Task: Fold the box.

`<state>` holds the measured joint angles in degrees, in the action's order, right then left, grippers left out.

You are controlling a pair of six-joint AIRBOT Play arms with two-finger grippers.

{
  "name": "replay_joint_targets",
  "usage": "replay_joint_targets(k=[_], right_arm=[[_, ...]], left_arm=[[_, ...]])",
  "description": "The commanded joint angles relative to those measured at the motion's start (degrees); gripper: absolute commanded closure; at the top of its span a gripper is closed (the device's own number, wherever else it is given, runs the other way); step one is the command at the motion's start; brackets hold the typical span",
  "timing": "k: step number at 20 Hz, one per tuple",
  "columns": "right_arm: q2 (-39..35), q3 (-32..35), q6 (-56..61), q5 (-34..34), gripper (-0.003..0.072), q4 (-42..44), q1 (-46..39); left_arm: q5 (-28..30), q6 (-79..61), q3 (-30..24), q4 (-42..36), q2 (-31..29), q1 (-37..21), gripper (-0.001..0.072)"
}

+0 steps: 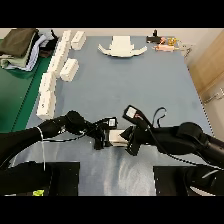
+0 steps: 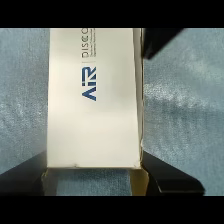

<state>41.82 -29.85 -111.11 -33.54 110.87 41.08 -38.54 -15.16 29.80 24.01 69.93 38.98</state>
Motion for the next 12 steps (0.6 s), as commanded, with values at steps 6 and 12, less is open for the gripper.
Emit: replay_joint_targets(k=[6,12], right_arm=[[-5.2,10.5,7.2,10.8,0.0682,2.9,0.1],[-1.9,10.5,7.2,10.8,0.0683,3.4,0.8]], left_arm=[[0.0,0.0,0.0,0.0,0.0,0.0,0.0247],[0.0,0.0,0.0,0.0,0.0,0.0,0.0247]])
